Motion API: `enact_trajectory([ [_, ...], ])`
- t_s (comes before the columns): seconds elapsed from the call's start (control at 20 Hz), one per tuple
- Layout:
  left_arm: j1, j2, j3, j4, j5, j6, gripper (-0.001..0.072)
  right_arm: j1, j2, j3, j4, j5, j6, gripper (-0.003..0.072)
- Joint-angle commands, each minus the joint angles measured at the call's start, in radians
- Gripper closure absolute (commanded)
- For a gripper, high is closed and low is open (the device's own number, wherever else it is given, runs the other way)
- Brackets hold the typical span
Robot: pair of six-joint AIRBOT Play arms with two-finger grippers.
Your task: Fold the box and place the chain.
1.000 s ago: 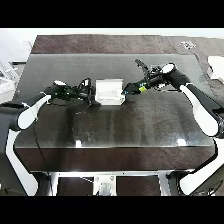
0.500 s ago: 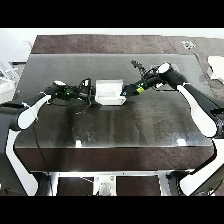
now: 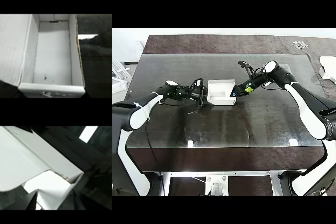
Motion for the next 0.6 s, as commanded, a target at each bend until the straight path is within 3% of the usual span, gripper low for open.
enact_trajectory([
  [0.0, 0.000, 0.001, 0.000, -0.001, -0.001, 0.000, 0.0219, 0.019, 0.000, 0.004, -0.055, -0.003, 0.063, 0.0192],
  [0.35, 0.000, 0.001, 0.000, -0.001, -0.001, 0.000, 0.0219, 0.063, 0.000, 0.027, -0.107, -0.047, 0.124, 0.0192],
  [0.55, 0.000, 0.001, 0.000, -0.001, -0.001, 0.000, 0.0219, 0.096, 0.000, 0.031, -0.232, -0.049, 0.228, 0.0192],
])
